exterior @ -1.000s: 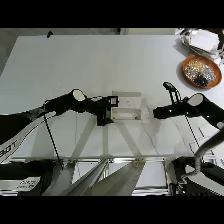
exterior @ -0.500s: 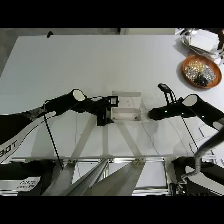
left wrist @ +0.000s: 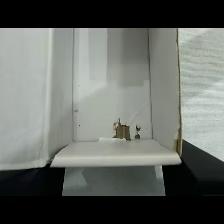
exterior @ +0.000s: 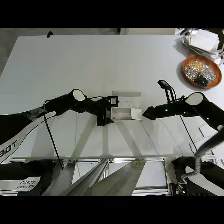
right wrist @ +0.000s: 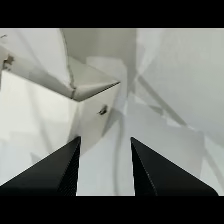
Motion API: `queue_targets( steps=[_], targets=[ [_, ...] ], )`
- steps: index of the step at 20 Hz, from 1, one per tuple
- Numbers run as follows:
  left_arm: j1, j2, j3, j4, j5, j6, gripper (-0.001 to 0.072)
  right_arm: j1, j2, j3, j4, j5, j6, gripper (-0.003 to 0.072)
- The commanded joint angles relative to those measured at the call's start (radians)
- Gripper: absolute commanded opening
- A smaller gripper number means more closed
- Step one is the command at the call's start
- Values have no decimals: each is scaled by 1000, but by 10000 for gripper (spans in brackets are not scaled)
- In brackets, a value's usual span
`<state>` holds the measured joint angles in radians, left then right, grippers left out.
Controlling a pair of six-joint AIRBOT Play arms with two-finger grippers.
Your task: Fold the box and place the chain.
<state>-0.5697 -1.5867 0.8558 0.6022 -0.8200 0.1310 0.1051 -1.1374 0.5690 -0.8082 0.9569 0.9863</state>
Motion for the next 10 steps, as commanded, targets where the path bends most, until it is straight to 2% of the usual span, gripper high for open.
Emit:
queue_targets(
  steps=[1,3,5,10],
  targets=[
    [1,1,0,0,0,0,252,29,7,2,22,24,1,347],
    [1,1,0,0,0,0,252,31,7,2,24,38,9,365],
    [1,1,0,0,0,0,252,31,7,2,24,54,9,442],
    [1,1,0,0,0,0,252,31,7,26,-15,68,35,430]
  ],
)
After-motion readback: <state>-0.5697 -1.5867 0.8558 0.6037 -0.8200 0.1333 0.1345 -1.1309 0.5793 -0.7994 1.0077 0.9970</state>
